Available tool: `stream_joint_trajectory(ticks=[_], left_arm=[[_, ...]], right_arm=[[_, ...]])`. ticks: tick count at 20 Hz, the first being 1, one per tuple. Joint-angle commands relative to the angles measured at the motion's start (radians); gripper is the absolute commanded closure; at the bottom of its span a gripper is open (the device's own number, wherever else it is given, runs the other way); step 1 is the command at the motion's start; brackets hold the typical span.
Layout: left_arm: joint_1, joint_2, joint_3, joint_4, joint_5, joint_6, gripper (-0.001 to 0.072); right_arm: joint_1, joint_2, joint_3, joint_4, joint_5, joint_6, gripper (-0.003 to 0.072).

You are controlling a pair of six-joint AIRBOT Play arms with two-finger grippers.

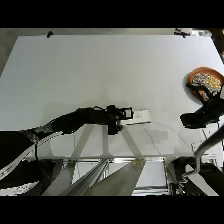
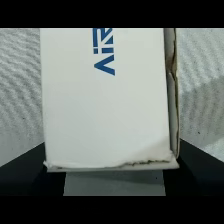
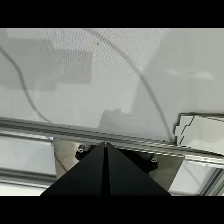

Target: Fold the box and place the chain.

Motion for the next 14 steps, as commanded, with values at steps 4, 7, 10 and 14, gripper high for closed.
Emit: stream_joint_trajectory(ticks=[4, 7, 10, 14], left_arm=[[0.001, 0.001, 0.0, 0.0, 0.008, 0.0, 0.0578], [0.001, 0.002, 0.0, -0.032, 0.0, -0.031, 0.0595], [0.001, 0.028, 0.0, -0.029, -0.004, -0.113, 0.0703], [0.003, 0.115, 0.0, -0.029, -0.064, -0.126, 0.0707]], right_arm=[[0.0, -0.003, -0.049, 0.022, 0.011, 0.039, 0.0674], [0.0, -0.003, -0.078, 0.058, -0.008, 0.038, 0.0674], [0.0, -0.003, -0.081, 0.077, -0.048, 0.038, 0.0674], [0.0, -0.004, -0.081, 0.082, -0.085, 0.034, 0.0674]])
